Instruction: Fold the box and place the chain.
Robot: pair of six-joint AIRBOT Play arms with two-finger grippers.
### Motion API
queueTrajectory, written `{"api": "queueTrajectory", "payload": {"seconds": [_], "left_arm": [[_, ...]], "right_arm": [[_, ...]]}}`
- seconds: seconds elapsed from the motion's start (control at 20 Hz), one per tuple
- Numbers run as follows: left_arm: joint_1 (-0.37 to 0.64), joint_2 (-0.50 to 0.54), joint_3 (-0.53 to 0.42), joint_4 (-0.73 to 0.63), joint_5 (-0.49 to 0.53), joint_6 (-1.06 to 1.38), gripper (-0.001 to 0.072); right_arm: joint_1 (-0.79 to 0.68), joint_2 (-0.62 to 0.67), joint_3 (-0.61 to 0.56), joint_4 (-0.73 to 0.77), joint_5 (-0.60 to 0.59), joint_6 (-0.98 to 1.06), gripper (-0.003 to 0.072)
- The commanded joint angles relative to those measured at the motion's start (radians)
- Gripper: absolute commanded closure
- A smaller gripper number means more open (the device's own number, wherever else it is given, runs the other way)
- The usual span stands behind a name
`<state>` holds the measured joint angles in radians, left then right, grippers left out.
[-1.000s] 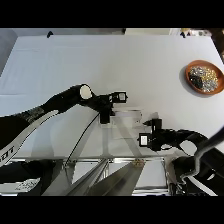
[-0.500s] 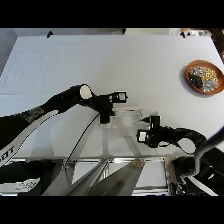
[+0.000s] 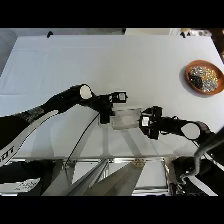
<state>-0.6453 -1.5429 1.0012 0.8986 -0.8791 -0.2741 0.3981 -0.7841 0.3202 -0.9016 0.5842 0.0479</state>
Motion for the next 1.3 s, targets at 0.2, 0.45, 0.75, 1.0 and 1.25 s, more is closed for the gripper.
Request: {"api": "queueTrajectory", "payload": {"seconds": [0.2,0.45,0.75,1.0,1.25], "left_arm": [[-0.001,0.000,0.000,0.000,0.000,0.000,0.0699],[-0.001,0.000,0.000,0.000,0.000,0.000,0.0699],[-0.001,0.000,0.000,0.000,0.000,0.000,0.0699],[-0.001,0.000,0.000,0.000,0.000,0.000,0.0699],[-0.001,0.000,0.000,0.000,0.000,0.000,0.0699]], "right_arm": [[-0.103,-0.042,0.016,0.178,0.052,-0.265,-0.0006],[-0.122,-0.144,0.065,0.184,0.063,-0.270,-0.0007],[-0.178,-0.244,0.123,0.238,0.119,-0.340,-0.0006],[-0.178,-0.322,0.132,0.335,0.172,-0.449,-0.0005],[-0.178,-0.376,0.151,0.343,0.210,-0.449,0.0002]]}}
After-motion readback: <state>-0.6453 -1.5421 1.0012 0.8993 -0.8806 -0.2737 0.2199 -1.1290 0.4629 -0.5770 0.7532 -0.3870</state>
